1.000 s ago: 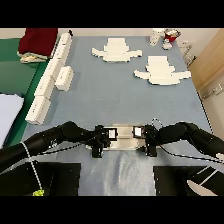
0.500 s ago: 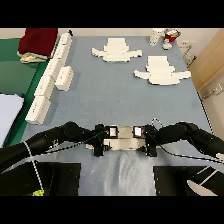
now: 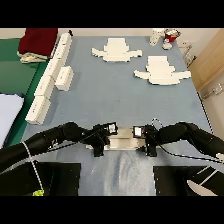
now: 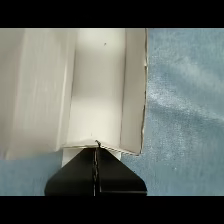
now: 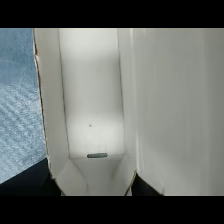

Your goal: Fold the box.

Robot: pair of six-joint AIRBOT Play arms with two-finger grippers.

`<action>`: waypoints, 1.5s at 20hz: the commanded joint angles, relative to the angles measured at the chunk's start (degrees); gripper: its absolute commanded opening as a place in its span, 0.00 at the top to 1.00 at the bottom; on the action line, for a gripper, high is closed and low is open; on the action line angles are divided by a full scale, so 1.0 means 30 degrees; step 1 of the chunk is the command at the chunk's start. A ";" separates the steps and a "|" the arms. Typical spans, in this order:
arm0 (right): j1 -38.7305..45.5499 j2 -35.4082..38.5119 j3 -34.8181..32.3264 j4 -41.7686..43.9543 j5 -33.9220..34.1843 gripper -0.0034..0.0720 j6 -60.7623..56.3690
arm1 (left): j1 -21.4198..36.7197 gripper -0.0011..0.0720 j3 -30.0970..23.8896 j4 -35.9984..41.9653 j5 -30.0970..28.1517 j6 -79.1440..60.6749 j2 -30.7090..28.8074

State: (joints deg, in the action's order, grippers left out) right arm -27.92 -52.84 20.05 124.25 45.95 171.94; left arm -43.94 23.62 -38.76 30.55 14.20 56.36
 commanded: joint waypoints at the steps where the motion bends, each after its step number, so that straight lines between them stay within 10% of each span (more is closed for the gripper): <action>1: -0.0007 0.0015 0.0000 0.0000 -0.0007 0.32 0.0000 | 0.0495 0.97 0.0423 -0.5166 0.1727 0.9748 -0.1253; 9: -0.0007 0.0015 0.0000 0.0000 0.0000 0.32 0.0000 | 0.6149 0.97 0.0954 -1.2874 0.6564 2.6330 -0.5880; 14: -0.0007 0.0015 0.0000 0.0000 0.0000 0.32 0.0000 | 0.9282 0.97 -0.0095 -1.0673 0.8743 2.7124 -0.5632; 21: -0.0007 0.0015 0.0000 0.0000 -0.0007 0.32 0.0000 | 0.6317 0.97 -0.2040 -0.2113 0.5377 2.2382 -0.3322; 30: -0.0007 0.0015 0.0000 0.0000 0.0000 0.32 0.0000 | 0.3133 0.97 -0.1326 -0.0634 0.3694 2.2054 -0.2841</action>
State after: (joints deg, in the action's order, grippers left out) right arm -27.92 -52.84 20.05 124.25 45.95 171.94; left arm -33.43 18.87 -41.93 41.85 80.75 47.68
